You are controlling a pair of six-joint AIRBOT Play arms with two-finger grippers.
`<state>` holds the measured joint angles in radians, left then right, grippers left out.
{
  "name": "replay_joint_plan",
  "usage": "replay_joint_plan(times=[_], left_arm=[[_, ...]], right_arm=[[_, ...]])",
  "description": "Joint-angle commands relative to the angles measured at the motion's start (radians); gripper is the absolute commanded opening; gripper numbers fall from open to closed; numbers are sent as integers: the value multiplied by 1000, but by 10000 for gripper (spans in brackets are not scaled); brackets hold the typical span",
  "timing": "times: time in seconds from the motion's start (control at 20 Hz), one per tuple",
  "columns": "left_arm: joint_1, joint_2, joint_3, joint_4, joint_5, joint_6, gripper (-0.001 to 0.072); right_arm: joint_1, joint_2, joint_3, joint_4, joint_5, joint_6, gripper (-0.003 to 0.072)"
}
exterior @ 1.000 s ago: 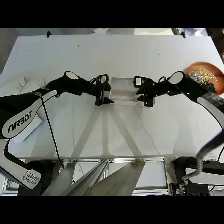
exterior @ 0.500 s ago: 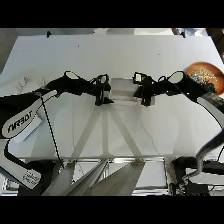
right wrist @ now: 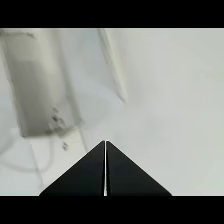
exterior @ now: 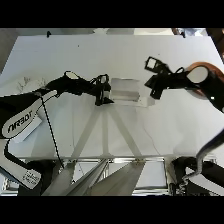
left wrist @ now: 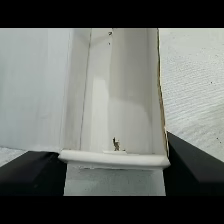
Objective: Fold the box and place the chain.
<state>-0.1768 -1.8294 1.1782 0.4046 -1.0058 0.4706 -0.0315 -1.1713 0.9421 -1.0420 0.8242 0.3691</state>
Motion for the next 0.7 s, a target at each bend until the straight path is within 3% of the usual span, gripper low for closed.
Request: replay_joint_plan(times=[0.0, 0.2, 0.45, 0.65], left_arm=[[0, 0, 0, 0, 0, 0, 19], [0, 0, 0, 0, 0, 0, 19], [0, 0, 0, 0, 0, 0, 19], [0, 0, 0, 0, 0, 0, 19]], right_arm=[[-130, 62, -1, -223, 77, 481, 7], [-263, -62, -1, -212, 319, 584, 8], [-243, -249, -1, -24, 326, 617, 7], [-156, -319, -1, 5, 273, 618, 6]])
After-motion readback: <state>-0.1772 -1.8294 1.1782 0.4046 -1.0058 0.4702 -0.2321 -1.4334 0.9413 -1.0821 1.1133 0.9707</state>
